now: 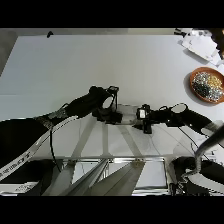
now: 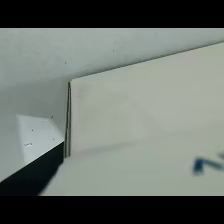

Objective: Fold the box and place the chain.

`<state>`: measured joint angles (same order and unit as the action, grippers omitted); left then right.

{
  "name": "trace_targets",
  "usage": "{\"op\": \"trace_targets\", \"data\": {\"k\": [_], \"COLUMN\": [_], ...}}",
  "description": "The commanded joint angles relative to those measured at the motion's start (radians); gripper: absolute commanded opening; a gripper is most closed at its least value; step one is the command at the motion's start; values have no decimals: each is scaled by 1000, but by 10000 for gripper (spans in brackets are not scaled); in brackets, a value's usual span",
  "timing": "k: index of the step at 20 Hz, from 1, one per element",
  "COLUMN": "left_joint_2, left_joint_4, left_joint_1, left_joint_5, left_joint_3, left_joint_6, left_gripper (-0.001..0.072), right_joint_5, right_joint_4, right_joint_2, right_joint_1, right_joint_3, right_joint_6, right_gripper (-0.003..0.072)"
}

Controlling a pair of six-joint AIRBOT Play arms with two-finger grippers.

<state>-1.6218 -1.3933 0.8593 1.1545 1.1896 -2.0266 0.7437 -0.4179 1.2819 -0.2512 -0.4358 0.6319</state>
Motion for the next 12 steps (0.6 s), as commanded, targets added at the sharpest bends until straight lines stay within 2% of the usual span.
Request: {"op": "trace_targets", "data": {"k": [1,6,8,10,12], "left_joint_2": [26,99,138,188,248], "left_joint_4": [-18,-45,-53,-117,-172], "left_joint_1": [-1,-26,-53,-77,-103], "left_joint_5": [48,52,84,132,159], "left_joint_3": [0,0,-1,-10,-39], "left_joint_6": [116,216,276,348,492], "left_gripper": [399,400,400,416,607], "right_joint_5": [0,0,1,0,0], "right_joint_4": [3,3,3,3,3], "right_joint_2": [0,0,0,0,0], "right_joint_1": [0,0,0,0,0], "right_joint_3": [0,0,0,0,0], "right_joint_6": [-5,-5,-5,-5,-5], "right_gripper": [420,420,420,420,420]}}
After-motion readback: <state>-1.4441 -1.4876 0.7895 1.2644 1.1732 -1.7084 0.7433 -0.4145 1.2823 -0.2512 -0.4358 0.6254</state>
